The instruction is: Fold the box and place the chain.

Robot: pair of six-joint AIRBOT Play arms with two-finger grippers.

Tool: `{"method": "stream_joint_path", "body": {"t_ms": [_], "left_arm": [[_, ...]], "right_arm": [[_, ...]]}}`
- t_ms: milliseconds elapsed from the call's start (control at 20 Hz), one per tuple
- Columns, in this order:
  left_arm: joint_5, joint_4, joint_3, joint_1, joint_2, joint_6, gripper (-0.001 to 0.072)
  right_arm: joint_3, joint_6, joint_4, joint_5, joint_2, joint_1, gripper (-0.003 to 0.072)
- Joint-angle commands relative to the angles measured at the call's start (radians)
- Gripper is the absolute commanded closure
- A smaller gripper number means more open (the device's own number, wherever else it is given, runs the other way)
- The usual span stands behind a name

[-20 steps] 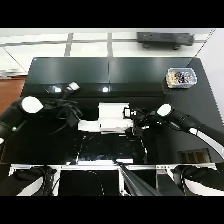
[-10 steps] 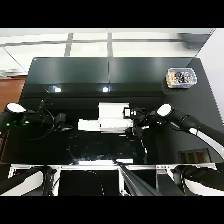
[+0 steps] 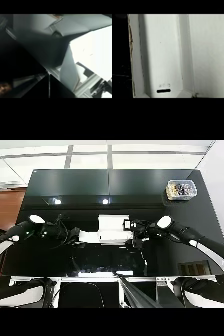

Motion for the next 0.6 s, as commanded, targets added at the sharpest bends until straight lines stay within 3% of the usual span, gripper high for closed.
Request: {"method": "stream_joint_path", "body": {"t_ms": [0, 150, 200, 250, 300, 400, 450, 550], "left_arm": [[-0.001, -0.034, 0.041, -0.035, -0.012, 0.097, 0.0685], [-0.052, -0.082, 0.061, -0.035, -0.012, 0.192, 0.0682], [-0.075, -0.108, 0.062, -0.035, -0.012, 0.214, 0.0638], [-0.093, -0.124, 0.062, -0.035, -0.012, 0.219, 0.0571], [-0.104, -0.134, 0.062, -0.035, -0.012, 0.229, 0.0446], [-0.106, -0.161, 0.062, -0.036, -0.012, 0.229, 0.0075], [-0.106, -0.185, 0.062, -0.037, -0.012, 0.229, 0.0007], [-0.101, -0.224, 0.063, -0.052, -0.012, 0.229, 0.0007]], "right_arm": [[0.000, 0.000, 0.000, 0.001, 0.000, 0.001, 0.0551], [0.000, 0.000, 0.000, 0.000, 0.000, 0.001, 0.0551], [0.000, 0.000, 0.000, 0.000, 0.000, 0.001, 0.0551], [0.000, 0.000, 0.000, 0.000, 0.000, 0.001, 0.0552], [0.000, 0.000, 0.000, 0.000, 0.000, 0.001, 0.0551], [0.000, 0.000, 0.000, 0.000, 0.000, 0.001, 0.0551], [0.000, 0.000, 0.000, 0.000, 0.000, 0.001, 0.0551], [0.000, 0.000, 0.000, 0.000, 0.000, 0.001, 0.0551]]}}
